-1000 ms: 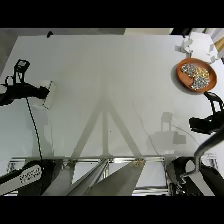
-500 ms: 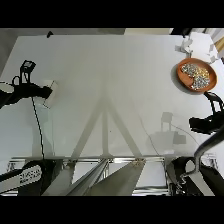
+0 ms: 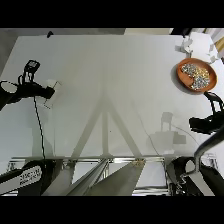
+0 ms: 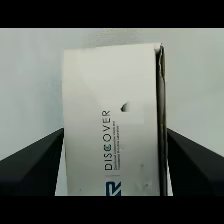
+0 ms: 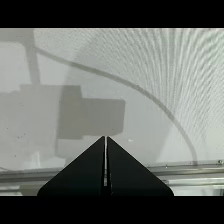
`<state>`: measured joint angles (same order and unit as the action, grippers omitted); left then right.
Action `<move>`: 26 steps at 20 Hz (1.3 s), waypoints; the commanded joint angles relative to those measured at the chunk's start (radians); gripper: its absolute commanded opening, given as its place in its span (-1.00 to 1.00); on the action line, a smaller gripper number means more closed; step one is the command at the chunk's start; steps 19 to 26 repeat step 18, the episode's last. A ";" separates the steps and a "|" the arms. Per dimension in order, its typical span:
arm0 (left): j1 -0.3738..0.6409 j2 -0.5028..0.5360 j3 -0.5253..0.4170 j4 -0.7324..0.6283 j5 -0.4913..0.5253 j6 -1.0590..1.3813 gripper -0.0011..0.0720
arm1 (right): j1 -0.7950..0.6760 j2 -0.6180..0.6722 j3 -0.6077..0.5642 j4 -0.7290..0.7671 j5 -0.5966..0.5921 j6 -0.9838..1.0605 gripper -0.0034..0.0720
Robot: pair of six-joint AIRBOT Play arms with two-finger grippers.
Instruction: Fold the box and place the chain.
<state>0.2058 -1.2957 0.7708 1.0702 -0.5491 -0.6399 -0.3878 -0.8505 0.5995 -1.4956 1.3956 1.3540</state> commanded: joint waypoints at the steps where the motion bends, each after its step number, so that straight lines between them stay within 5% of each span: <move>1: 0.000 0.076 0.000 0.002 -0.007 -0.008 0.93 | -0.001 0.000 0.000 0.000 0.000 0.000 -0.87; 6: 0.000 0.172 0.000 0.005 -0.027 -0.008 0.93 | -0.001 0.000 0.000 0.000 0.000 0.000 -0.87; 26: 0.000 0.161 0.000 0.031 -0.008 -0.013 0.92 | -0.001 0.000 0.000 0.000 0.000 0.000 -0.87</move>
